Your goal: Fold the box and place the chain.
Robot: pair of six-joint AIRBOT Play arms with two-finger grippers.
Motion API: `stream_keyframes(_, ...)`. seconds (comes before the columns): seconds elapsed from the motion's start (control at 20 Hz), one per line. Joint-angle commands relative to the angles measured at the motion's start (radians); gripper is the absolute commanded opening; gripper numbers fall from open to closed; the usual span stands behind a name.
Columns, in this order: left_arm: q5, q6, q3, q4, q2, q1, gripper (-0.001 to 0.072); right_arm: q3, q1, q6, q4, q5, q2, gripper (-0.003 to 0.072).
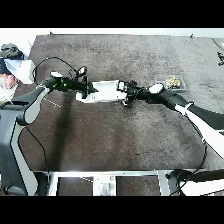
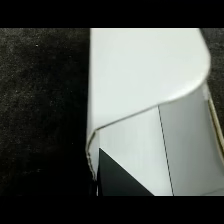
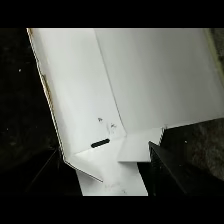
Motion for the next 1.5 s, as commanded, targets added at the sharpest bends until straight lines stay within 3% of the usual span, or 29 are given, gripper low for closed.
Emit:
stream_keyframes(0.0,0.0,0.0,0.0,0.0,0.0,0.0,0.0012,0.061,-0.029,-0.045,0.051,0.068,-0.043,0.0598)
stream_keyframes(0.25,0.0,0.001,0.0,0.0,0.0,0.0,0.0012,0.089,-0.079,-0.045,0.051,0.163,-0.056,0.0598)
stream_keyframes(0.85,0.0,0.0,0.0,0.0,0.0,0.0,0.0012,0.391,-0.145,0.048,0.046,0.507,-0.295,0.0597)
stream_keyframes(1.05,0.0,0.0,0.0,0.0,0.0,0.0,0.0012,0.489,-0.144,0.102,-0.019,0.576,-0.376,0.0597)
stream_keyframes(1.45,0.0,0.0,0.0,0.0,0.0,0.0,0.0012,0.503,-0.143,0.099,-0.01,0.593,-0.412,0.0596)
